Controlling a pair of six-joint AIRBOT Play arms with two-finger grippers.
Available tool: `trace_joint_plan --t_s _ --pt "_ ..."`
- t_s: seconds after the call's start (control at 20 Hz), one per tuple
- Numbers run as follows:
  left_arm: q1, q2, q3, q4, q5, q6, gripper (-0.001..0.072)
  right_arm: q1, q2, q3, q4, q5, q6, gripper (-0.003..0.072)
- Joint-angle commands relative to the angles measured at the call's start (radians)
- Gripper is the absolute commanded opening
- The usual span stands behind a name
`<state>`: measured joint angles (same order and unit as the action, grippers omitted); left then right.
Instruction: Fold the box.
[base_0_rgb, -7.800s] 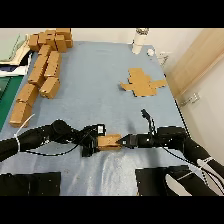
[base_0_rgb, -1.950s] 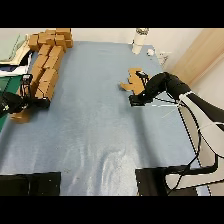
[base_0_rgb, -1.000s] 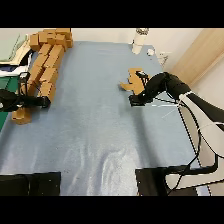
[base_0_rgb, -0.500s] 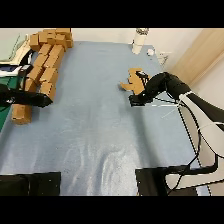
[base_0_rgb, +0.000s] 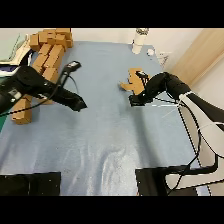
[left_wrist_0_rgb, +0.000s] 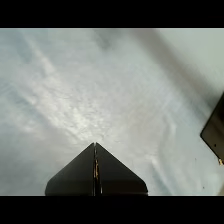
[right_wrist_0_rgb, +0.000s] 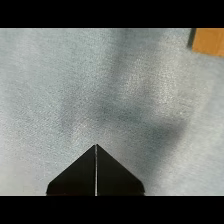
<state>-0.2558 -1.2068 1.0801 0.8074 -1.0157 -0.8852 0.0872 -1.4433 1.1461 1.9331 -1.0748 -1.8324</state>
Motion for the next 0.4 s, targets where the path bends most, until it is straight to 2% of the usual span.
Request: trace_joint_plan --t_s 0.0,0.35 --pt "-0.094 -0.064 0.020 -0.001 0.021 -0.032 0.0013 0.000 -0.001 0.001 0.000 0.000 0.000 0.0003" --pt "-0.117 -0.077 0.020 0.000 0.021 -0.031 0.0013 0.000 -0.001 0.001 0.000 0.000 0.000 0.0003"
